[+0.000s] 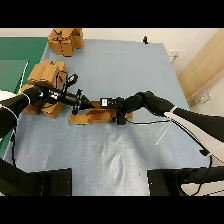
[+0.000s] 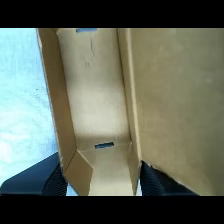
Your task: Fold the box.
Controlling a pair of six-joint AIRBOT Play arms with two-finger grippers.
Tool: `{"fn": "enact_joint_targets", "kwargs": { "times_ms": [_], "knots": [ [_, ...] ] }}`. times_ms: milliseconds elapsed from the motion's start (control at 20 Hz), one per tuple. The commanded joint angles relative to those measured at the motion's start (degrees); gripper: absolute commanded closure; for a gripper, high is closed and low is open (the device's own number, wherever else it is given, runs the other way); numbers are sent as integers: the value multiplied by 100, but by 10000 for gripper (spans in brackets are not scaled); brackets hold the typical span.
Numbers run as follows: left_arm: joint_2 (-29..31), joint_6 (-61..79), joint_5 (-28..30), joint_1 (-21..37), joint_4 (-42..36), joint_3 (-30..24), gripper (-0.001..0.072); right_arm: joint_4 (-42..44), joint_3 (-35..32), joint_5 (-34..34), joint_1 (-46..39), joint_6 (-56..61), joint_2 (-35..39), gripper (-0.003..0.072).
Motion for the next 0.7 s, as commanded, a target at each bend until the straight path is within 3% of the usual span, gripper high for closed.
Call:
{"fn": "enact_joint_targets", "kwargs": {
  "times_ms": [0,100,650],
  "knots": [
    [0,0,0,-2,-48,7,696,264,271,-374,-98,-219,-286,104],
    [0,0,35,-2,-48,4,696,459,398,-675,-173,-221,-361,103],
    [0,0,37,4,-48,7,693,715,437,-966,-170,-195,-358,104]
  ]
}}
